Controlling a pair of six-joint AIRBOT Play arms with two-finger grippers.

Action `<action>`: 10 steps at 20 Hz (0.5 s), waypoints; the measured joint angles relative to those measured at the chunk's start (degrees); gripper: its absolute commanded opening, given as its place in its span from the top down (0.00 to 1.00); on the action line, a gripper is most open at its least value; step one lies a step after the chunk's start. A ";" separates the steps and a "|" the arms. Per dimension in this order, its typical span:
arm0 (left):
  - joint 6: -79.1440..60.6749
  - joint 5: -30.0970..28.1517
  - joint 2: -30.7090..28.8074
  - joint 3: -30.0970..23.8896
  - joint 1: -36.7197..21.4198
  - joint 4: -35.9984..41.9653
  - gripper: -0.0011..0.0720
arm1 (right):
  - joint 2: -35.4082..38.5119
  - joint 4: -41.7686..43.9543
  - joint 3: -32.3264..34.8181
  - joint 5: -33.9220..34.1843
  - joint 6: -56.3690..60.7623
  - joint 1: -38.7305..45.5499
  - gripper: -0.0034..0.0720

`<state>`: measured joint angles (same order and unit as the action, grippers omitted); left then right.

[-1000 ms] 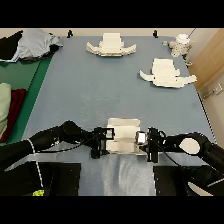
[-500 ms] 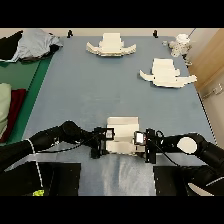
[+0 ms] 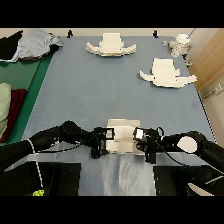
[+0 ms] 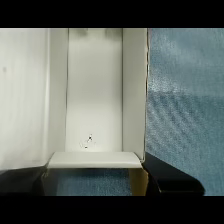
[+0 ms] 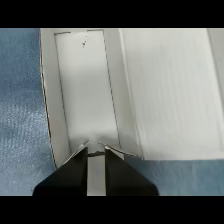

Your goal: Fold the box.

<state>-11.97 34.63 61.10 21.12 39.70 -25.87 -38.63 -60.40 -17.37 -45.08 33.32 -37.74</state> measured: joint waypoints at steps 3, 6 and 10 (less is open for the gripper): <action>0.02 -0.02 0.00 0.00 -0.02 0.00 0.35 | 1.14 -13.51 -4.07 -8.57 26.14 0.26 0.95; 0.02 -0.02 0.00 0.00 -0.02 0.00 0.35 | 2.93 -27.52 -8.24 -18.29 53.83 0.42 0.95; 0.00 -0.02 0.00 0.00 0.00 0.00 0.35 | 3.67 -39.85 -9.84 -29.57 80.11 3.10 0.95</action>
